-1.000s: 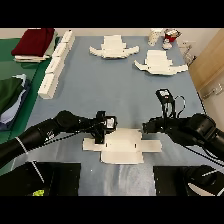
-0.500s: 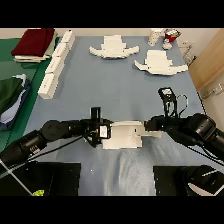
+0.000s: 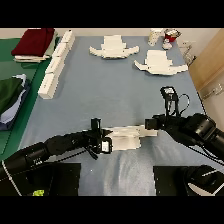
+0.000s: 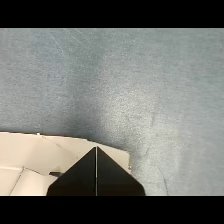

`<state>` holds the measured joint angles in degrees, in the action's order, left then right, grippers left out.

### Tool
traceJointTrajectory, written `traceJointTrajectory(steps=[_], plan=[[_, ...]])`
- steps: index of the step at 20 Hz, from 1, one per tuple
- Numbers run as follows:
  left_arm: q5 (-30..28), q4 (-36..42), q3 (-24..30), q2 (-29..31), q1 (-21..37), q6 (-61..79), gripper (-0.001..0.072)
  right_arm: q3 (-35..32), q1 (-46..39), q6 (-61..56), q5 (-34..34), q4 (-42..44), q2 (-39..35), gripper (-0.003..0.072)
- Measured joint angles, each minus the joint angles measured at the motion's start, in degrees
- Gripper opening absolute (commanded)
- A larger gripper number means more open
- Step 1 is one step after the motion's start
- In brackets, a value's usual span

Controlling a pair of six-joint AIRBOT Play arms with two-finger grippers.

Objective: Fold the box.

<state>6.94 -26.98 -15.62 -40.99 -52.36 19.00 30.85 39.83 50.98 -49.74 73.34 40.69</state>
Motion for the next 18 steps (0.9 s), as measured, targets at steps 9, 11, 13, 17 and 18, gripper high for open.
traceJointTrajectory(steps=[9,11,13,17,18], plan=[[13.51,0.09,-5.64,-3.30,10.75,-2.36,0.0011,0.00,0.00,0.07,0.00,1.07,0.00,0.0001],[19.96,0.04,-7.85,-4.92,15.23,-2.49,0.0011,0.00,0.04,1.86,-0.04,3.26,0.00,0.0001],[25.09,0.09,-9.84,-7.19,18.08,-2.43,0.0012,0.00,0.04,3.17,-0.28,4.68,0.00,0.0000],[30.82,1.20,-11.98,-11.30,20.41,-2.10,0.0013,-0.02,0.13,5.07,-0.70,6.40,0.00,0.0001],[31.80,1.57,-12.22,-11.98,20.57,-2.10,0.0013,-0.02,0.15,5.81,-0.74,7.10,0.00,0.0001]])
